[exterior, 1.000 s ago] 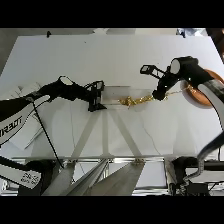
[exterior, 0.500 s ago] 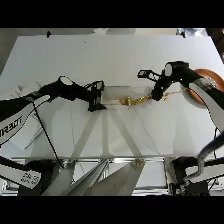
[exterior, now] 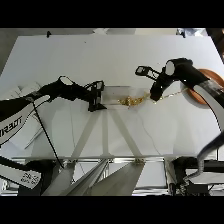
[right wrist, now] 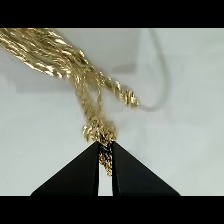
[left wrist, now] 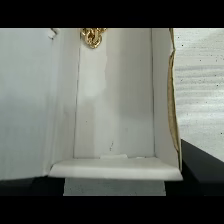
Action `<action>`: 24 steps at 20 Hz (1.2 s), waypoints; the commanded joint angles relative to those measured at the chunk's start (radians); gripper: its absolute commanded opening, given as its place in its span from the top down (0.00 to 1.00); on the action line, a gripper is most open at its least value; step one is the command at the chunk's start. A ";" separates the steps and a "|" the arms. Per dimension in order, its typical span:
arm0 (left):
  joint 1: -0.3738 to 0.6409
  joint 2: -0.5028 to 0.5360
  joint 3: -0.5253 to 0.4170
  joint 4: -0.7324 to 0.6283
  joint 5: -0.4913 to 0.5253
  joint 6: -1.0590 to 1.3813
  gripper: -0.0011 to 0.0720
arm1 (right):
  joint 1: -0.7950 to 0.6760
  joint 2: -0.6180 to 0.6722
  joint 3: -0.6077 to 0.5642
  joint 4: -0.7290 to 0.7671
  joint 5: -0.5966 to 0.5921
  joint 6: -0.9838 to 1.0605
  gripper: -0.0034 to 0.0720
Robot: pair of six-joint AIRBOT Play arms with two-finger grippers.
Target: Fold the box and place the chain.
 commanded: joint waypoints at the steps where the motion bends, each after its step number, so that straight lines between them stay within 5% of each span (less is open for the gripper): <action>1: 0.000 0.000 0.001 -0.001 0.000 0.000 0.79 | 0.063 0.100 0.000 0.060 -0.004 0.006 0.95; 6: 0.000 0.000 0.001 -0.002 0.000 0.000 0.79 | 0.205 0.117 0.000 0.125 -0.053 0.030 0.95; 13: 0.000 0.000 0.001 -0.003 0.000 0.000 0.79 | 0.412 0.112 0.000 0.147 -0.360 0.056 0.95; 20: 0.000 0.000 0.001 -0.002 0.000 0.000 0.79 | 0.460 0.019 0.000 0.120 -0.404 0.131 0.94; 23: 0.000 0.000 0.001 -0.003 0.000 0.000 0.79 | 0.434 0.037 0.000 0.102 -0.394 0.151 0.57; 24: 0.000 0.000 0.001 -0.002 0.000 0.000 0.79 | 0.424 0.054 0.000 0.102 -0.372 0.153 0.57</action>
